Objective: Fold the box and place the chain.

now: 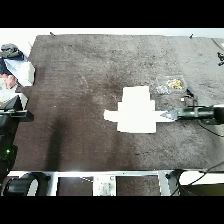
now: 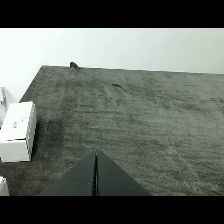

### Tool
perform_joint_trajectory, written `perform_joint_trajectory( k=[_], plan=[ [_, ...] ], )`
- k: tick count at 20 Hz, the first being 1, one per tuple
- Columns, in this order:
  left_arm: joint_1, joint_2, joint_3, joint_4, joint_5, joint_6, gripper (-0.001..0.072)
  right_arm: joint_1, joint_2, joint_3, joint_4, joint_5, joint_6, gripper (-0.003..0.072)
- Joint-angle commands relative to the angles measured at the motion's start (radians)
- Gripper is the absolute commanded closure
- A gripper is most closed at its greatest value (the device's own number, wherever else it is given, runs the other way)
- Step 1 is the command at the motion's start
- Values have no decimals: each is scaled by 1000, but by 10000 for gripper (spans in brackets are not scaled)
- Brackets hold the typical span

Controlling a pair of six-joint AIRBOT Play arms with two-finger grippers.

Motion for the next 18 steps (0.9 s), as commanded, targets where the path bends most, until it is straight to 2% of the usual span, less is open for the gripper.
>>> perform_joint_trajectory(
  k=[1, 5, 9, 10, 11, 12, 16, 18],
  plan=[
    [-1, 1, 1, 0, 1, 0, 698, 251, 103, -79, 187, -365, 91, 700],
    [0, 1, 1, 0, -1, 0, 698, 494, 56, 39, 190, -524, 158, 701],
    [0, 1, 1, 0, -13, 0, 698, 592, -5, 119, 187, -632, 177, 701],
    [-1, 1, 1, 2, -31, 1, 672, 599, -18, 121, 185, -650, 183, 700],
    [0, 1, 1, 5, -62, 3, 319, 599, -27, 121, 179, -652, 181, 700],
    [-1, 1, 3, 5, -96, 11, 1, 599, -31, 121, 179, -649, 146, 700],
    [-1, -28, 35, 4, -232, 131, 13, 599, -31, 121, 227, -644, 54, 700],
    [-1, -119, 91, 4, -295, 131, 13, 599, -31, 121, 217, -645, 27, 700]
  ],
)
